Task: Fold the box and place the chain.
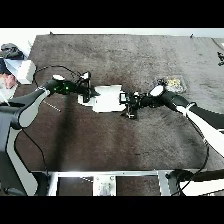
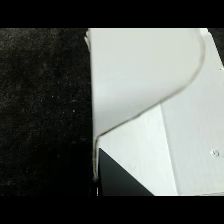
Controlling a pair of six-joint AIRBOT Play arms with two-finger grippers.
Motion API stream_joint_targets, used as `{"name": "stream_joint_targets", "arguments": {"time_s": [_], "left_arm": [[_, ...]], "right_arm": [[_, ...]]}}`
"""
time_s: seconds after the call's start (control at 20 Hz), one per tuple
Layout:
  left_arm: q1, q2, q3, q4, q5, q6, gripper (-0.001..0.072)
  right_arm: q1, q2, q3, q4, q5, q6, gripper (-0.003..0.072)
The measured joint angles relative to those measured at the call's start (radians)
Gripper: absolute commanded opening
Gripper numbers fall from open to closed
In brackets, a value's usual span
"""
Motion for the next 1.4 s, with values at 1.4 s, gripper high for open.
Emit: {"name": "stream_joint_targets", "arguments": {"time_s": [1.4], "left_arm": [[0.000, 0.000, 0.000, -0.001, 0.001, 0.000, 0.0011]], "right_arm": [[-0.027, -0.017, 0.099, 0.094, -0.176, 0.000, 0.0600]]}}
